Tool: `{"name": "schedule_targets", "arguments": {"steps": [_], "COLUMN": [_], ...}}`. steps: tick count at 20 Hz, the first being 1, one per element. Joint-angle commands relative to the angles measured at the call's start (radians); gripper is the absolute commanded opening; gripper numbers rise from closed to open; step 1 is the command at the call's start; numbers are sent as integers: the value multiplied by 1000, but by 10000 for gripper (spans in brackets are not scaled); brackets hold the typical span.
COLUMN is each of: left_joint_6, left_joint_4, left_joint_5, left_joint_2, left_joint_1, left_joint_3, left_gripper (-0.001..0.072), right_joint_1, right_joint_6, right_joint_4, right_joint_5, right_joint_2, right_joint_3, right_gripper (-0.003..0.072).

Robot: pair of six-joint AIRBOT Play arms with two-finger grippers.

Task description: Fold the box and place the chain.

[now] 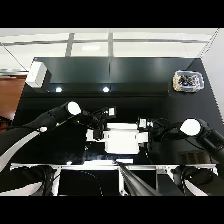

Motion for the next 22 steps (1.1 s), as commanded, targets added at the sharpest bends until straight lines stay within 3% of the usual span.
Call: {"name": "schedule_targets", "arguments": {"steps": [1, 11, 17, 22], "left_joint_6": [-1, -1, -1, -1], "left_joint_4": [0, 0, 0, 0], "left_joint_5": [0, 0, 0, 0], "left_joint_2": [0, 0, 0, 0], "left_joint_1": [0, 0, 0, 0], "left_joint_3": [0, 0, 0, 0], "left_gripper": [20, 20, 20, 20], "right_joint_1": [0, 20, 24, 114], "right_joint_6": [-1, 2, -29, -114], "right_joint_4": [93, 25, -89, -96], "right_joint_5": [43, 29, -7, -53], "right_joint_2": [0, -1, -1, -35], "right_joint_3": [2, -30, -66, -68], "right_gripper": [622, 622, 622, 622]}}
